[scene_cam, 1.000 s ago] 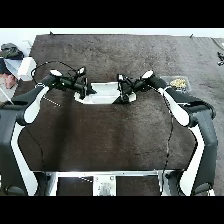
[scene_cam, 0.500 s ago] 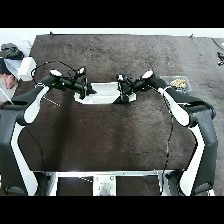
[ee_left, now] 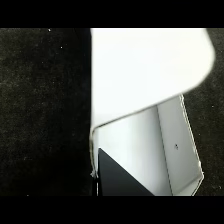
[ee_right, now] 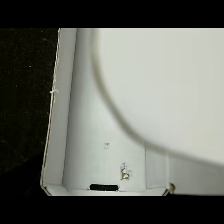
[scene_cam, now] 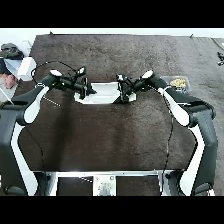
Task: Fold the box and place the chain.
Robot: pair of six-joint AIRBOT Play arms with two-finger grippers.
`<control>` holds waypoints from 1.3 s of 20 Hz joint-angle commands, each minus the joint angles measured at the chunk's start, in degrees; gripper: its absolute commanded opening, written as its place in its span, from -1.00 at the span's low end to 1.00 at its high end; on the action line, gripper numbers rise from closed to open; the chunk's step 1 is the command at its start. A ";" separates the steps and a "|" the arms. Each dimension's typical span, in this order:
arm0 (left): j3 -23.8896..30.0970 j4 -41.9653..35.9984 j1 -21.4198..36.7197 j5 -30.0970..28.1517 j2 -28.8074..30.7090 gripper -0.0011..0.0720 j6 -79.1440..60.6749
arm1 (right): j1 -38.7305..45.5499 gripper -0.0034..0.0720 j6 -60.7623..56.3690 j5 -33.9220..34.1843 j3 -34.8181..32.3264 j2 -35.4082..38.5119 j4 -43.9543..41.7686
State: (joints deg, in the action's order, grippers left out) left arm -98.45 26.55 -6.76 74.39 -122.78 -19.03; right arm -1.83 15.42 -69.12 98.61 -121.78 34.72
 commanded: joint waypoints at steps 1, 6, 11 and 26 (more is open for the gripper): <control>0.00 0.00 0.04 -0.02 -0.02 -0.94 -0.02 | -0.02 -0.18 -0.04 0.09 0.02 -0.04 -0.02; 0.00 0.00 0.04 -0.02 -0.02 -0.94 -0.02 | -0.02 -0.18 -0.04 0.09 0.02 -0.04 -0.02; 0.00 0.00 0.04 0.02 -0.02 -0.94 -0.02 | -0.02 -0.19 -0.02 0.09 0.02 -0.02 -0.02; -1.14 0.48 5.11 5.53 4.04 0.00 5.70 | -0.02 -0.18 -0.04 0.09 0.02 -0.04 -0.02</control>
State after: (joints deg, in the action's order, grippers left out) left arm -99.04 26.72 -4.08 78.26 -119.92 -16.43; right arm -1.87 15.38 -68.97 98.63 -121.78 34.68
